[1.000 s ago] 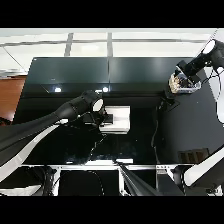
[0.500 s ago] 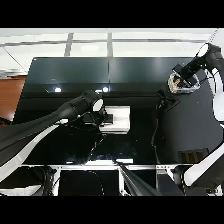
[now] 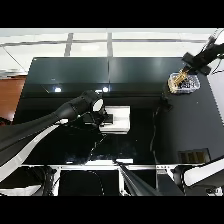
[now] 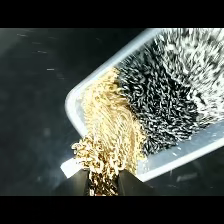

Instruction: Fold the box and place the chain.

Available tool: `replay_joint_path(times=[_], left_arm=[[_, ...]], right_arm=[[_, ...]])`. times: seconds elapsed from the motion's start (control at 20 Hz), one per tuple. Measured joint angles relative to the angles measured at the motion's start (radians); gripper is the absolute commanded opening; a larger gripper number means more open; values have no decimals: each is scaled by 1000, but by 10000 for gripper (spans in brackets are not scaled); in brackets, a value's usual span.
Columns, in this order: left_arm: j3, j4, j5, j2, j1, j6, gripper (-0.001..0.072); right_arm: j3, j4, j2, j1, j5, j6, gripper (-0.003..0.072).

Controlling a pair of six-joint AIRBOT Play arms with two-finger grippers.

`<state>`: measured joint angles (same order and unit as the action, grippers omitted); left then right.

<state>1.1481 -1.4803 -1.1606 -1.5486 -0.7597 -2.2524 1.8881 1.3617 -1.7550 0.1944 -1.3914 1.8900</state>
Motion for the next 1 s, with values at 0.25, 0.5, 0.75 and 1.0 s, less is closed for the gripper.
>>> replay_joint_path(times=[0.25,0.5,0.75,1.0], left_arm=[[0,0,0,0,0,0,23],[0,0,0,0,0,0,23],[0,0,-2,0,0,0,23],[0,0,-3,0,0,0,23]], right_arm=[[0,-3,185,4,2,-108,11],[0,-98,375,-5,-23,-198,11],[-52,-201,548,-97,-106,-287,12],[-210,-260,652,-271,-209,-349,12]])
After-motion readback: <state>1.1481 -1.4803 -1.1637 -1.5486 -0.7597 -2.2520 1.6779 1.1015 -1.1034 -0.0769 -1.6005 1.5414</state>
